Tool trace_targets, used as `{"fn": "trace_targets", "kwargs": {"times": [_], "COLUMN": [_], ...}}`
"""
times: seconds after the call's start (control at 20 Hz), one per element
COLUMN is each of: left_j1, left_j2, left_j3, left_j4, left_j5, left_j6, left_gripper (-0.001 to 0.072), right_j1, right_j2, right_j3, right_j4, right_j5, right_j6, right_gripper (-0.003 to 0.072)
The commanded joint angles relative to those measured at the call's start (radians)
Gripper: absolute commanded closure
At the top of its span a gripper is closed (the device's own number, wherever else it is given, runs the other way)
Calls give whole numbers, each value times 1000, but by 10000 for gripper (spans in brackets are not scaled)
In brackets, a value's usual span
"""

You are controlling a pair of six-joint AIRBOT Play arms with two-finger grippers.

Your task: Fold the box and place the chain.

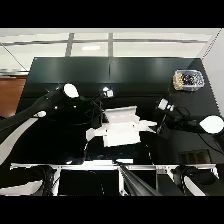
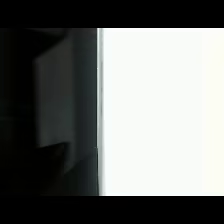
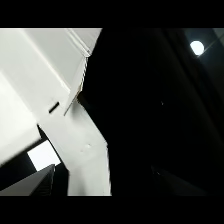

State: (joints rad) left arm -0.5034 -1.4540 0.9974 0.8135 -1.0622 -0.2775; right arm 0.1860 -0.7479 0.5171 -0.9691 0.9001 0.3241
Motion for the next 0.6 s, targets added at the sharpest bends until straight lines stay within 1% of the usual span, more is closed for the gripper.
{"fn": "trace_targets", "kwargs": {"times": [0.0, 0.05, 0.15, 0.2, 0.35, 0.55], "left_j1": [-49, -48, -42, -39, -40, -39], "left_j2": [1, -11, -59, -76, -89, -89], "left_j3": [-3, -3, -3, -3, -3, -3], "left_j4": [65, 64, 82, 87, 87, 87], "left_j5": [135, 154, 187, 186, 146, 139], "left_j6": [101, 124, 147, 146, 142, 132], "left_gripper": [685, 685, 684, 684, 684, 684], "right_j1": [82, 100, 131, 155, 245, 265], "right_j2": [-18, -31, -77, -108, -172, -225], "right_j3": [2, 1, 1, 1, -1, -21], "right_j4": [-82, -84, -81, -79, -79, -78], "right_j5": [-26, -33, -1, 18, 4, -52], "right_j6": [-79, -80, -114, -123, -124, -123], "right_gripper": [-10, -10, -11, -11, -11, -10]}}
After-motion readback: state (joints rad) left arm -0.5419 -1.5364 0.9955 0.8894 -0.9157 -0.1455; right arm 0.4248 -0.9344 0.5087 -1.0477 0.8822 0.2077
